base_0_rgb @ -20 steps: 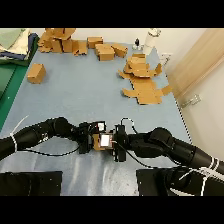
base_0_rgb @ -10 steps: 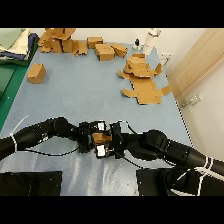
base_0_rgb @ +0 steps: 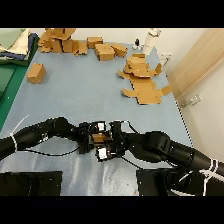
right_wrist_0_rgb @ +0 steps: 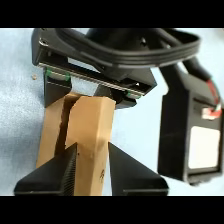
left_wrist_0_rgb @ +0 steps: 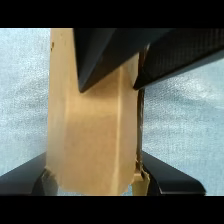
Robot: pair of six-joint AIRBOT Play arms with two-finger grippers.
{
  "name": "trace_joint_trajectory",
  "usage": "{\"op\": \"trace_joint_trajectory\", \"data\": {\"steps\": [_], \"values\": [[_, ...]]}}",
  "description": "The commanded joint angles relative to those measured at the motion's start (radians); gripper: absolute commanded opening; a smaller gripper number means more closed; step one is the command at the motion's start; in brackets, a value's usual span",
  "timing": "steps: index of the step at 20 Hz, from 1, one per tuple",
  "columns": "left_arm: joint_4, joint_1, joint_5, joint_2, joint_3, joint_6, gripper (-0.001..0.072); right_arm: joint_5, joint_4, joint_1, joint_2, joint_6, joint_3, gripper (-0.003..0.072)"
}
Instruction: Fold the box.
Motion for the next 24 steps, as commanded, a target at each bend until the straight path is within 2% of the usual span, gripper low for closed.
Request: {"op": "trace_joint_trajectory", "data": {"steps": [1, 9, 14, 19, 22, 24], "values": [[0.0, 0.0, 0.002, 0.0, 0.0, 0.0, 0.0477, 0.0, -0.014, 0.001, 0.006, 0.0, 0.0, 0.0287], [0.0, 0.0, 0.002, 0.0, 0.0, 0.0, 0.0477, 0.0, 0.032, 0.003, -0.073, 0.001, 0.0, 0.0284], [0.0, 0.0, 0.002, 0.0, 0.0, 0.0, 0.0477, -0.071, 0.056, 0.031, -0.032, 0.005, 0.0, 0.0284], [0.0, 0.0, 0.002, 0.0, 0.0, 0.0, 0.0478, -0.092, 0.055, 0.03, 0.016, 0.031, 0.0, 0.0284], [0.0, 0.0, 0.002, 0.0, 0.0, 0.0, 0.0477, -0.136, 0.073, 0.03, 0.051, 0.194, 0.0, 0.0284], [0.0, 0.0, 0.002, 0.0, 0.0, 0.0, 0.0477, -0.22, 0.157, 0.03, 0.126, 0.578, 0.0, 0.0281]]}}
